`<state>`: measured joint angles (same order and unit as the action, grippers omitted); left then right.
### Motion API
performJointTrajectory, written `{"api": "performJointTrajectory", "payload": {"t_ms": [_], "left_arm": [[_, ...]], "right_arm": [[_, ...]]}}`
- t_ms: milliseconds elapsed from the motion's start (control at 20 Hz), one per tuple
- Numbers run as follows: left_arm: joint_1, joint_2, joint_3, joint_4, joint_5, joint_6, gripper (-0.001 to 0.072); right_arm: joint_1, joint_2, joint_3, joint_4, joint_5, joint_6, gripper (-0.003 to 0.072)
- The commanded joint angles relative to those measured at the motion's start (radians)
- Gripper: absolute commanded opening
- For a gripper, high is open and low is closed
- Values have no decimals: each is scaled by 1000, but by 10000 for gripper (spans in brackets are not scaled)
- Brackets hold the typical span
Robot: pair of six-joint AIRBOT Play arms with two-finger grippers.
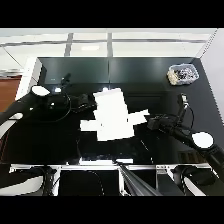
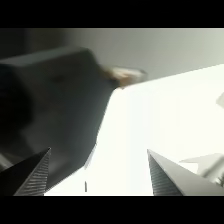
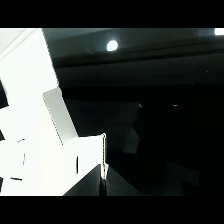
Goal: Fold the box and place the chain.
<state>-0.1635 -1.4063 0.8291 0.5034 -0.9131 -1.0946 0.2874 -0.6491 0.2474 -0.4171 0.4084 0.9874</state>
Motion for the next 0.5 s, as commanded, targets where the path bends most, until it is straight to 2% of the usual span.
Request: {"api": "performJointTrajectory", "payload": {"t_ms": [0, 150, 200, 250, 350, 400, 450], "left_arm": [[0, -128, 27, -214, -43, 208, 699], [-17, -228, 129, -89, -168, 169, 694], [-29, -256, 164, -66, -235, 180, 663], [-39, -283, 198, -69, -323, 245, 586], [-43, -325, 250, -69, -501, 392, 511], [-43, -343, 268, -63, -576, 438, 485], [-44, -354, 280, -48, -602, 442, 472]], "right_arm": [[3, 0, 0, -38, 13, 0, 20], [3, 0, 0, -45, 32, 0, 20], [3, 0, 0, -45, 32, 0, 20], [3, 0, 0, -46, 32, 0, 20], [3, 0, 0, -47, 32, 0, 20], [3, 0, 0, -47, 33, 0, 20], [3, 0, 0, -47, 33, 0, 20]]}}
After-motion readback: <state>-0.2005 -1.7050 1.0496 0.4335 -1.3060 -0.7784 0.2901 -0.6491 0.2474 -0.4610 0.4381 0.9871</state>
